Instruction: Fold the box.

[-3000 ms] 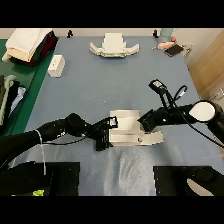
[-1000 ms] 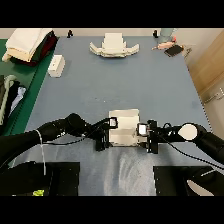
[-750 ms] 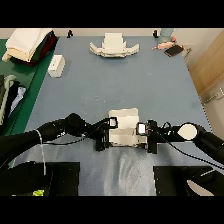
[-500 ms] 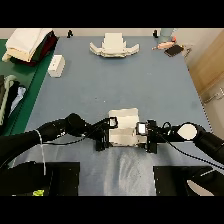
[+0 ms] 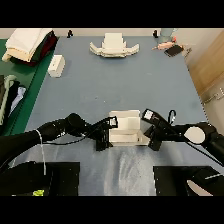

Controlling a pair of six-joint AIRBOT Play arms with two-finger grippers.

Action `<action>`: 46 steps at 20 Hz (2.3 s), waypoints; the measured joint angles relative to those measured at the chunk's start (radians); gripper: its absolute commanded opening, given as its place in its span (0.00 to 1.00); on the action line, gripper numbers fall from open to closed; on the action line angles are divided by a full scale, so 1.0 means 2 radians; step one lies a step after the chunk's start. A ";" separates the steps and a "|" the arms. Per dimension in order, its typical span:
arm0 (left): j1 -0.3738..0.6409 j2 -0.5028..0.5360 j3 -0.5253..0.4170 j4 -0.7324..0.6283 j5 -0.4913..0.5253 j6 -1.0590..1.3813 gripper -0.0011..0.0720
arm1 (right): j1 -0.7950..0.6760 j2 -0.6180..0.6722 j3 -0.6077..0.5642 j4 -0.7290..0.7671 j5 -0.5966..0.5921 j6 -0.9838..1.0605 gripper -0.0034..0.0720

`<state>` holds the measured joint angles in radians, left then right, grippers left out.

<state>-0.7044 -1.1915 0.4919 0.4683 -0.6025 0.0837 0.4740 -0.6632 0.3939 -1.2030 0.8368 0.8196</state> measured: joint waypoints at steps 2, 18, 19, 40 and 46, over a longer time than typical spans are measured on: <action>0.000 0.000 0.000 0.001 0.000 0.001 0.73 | -0.008 0.020 0.014 -0.089 0.031 0.168 0.05; 0.000 0.000 0.000 0.001 0.000 0.001 0.73 | -0.131 -0.077 0.008 0.041 0.088 0.370 0.05; 0.000 0.000 0.000 0.001 0.000 0.001 0.73 | -0.132 -0.071 0.011 0.064 0.086 0.358 0.05; 0.000 0.000 0.000 0.002 0.000 0.001 0.73 | -0.048 -0.072 0.027 0.138 0.043 0.333 0.53; 0.000 0.000 0.000 0.002 0.000 0.001 0.73 | 0.040 -0.112 0.076 0.020 0.037 0.469 0.53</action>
<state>-0.7044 -1.1915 0.4919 0.4713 -0.6022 0.0856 0.5533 -0.8875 0.5449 -1.1629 0.9100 1.7584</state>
